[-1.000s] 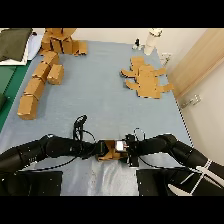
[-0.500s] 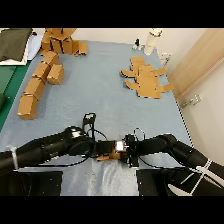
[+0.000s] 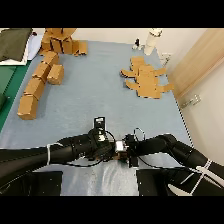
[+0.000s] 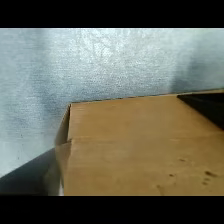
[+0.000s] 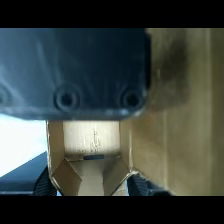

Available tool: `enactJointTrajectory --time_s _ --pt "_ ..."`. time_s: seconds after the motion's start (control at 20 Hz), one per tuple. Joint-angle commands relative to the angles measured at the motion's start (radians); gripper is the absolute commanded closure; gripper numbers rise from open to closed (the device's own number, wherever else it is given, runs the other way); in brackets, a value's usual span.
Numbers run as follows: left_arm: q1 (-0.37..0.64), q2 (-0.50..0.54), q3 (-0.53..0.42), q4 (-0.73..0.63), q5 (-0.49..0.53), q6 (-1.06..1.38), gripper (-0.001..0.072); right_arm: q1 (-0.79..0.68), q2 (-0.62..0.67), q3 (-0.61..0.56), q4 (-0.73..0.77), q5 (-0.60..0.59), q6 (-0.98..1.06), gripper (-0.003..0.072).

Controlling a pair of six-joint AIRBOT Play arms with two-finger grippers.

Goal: Fold the box.

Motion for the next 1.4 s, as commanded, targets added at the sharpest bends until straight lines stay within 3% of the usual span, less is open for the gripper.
enactJointTrajectory --time_s 0.0,0.4,0.45,0.5,0.55,0.85,1.05,1.35 --pt "-0.008 -0.017 0.02 0.044 -0.049 -0.055 0.0247 0.0 0.001 0.0 -0.003 -0.001 0.0 0.0221" --pt "-0.01 -0.017 0.02 0.041 -0.039 -0.051 0.0245 0.0 0.001 0.0 -0.003 0.0 0.0 0.0221" --pt "-0.01 -0.017 0.02 0.041 -0.031 -0.05 0.0189 0.0 0.001 0.0 -0.003 -0.001 0.0 0.0221" --pt "-0.01 -0.017 0.02 0.039 -0.011 -0.044 0.0045 0.0 0.001 0.0 -0.003 0.0 0.0 0.0221" --pt "-0.01 -0.017 0.02 0.035 0.012 -0.041 0.0017 0.0 0.001 0.0 -0.003 0.0 0.0 0.0221" --pt "-0.004 -0.017 0.02 0.031 0.036 -0.04 0.0017 0.0 0.001 0.0 -0.003 -0.001 0.0 0.022" --pt "0.01 -0.016 0.02 -0.053 0.082 0.016 0.0017 0.0 0.001 0.0 -0.003 -0.001 0.0 0.0221" --pt "0.029 -0.011 0.024 -0.106 -0.023 0.127 0.0019 0.0 0.001 0.0 -0.003 0.0 0.0 0.0221"
